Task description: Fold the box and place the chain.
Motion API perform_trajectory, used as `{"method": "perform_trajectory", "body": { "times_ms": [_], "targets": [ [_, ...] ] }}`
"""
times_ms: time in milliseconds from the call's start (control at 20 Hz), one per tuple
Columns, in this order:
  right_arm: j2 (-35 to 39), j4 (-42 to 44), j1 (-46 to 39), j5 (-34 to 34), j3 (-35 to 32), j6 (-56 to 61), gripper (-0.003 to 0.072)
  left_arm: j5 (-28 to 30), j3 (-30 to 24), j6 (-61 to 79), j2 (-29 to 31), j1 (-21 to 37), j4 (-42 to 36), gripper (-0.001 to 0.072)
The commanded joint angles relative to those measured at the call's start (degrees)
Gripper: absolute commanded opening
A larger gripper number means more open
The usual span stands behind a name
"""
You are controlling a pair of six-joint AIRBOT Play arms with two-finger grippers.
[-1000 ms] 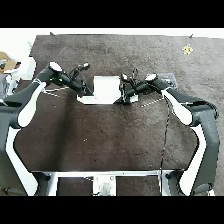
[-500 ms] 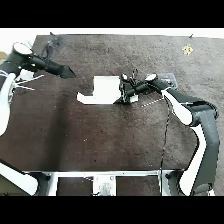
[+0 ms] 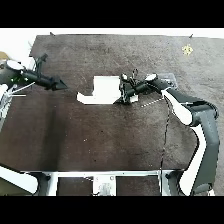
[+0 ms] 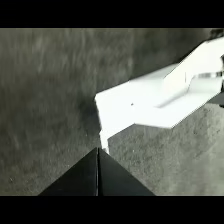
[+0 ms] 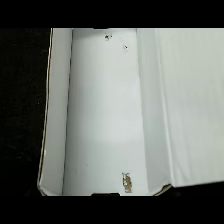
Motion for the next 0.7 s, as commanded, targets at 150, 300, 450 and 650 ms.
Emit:
{"method": "perform_trajectory", "body": {
  "times_ms": [150,300,450,650],
  "targets": [
    [-0.04,0.02,0.00,0.02,0.00,0.00,0.0428,4.35,-10.36,2.43,-0.04,0.52,-3.39,0.0010],
    [-0.04,0.02,0.00,0.02,0.00,0.00,0.0428,3.80,-11.34,5.86,-0.57,0.52,-7.72,0.0009],
    [-0.04,0.00,0.00,0.02,0.02,0.00,0.0428,3.82,-11.32,6.45,-2.69,0.13,-12.04,0.0009],
    [-0.04,0.02,0.00,0.02,0.00,0.00,0.0428,4.20,-11.32,6.45,-5.31,-2.08,-13.66,0.0009]
  ]
}}
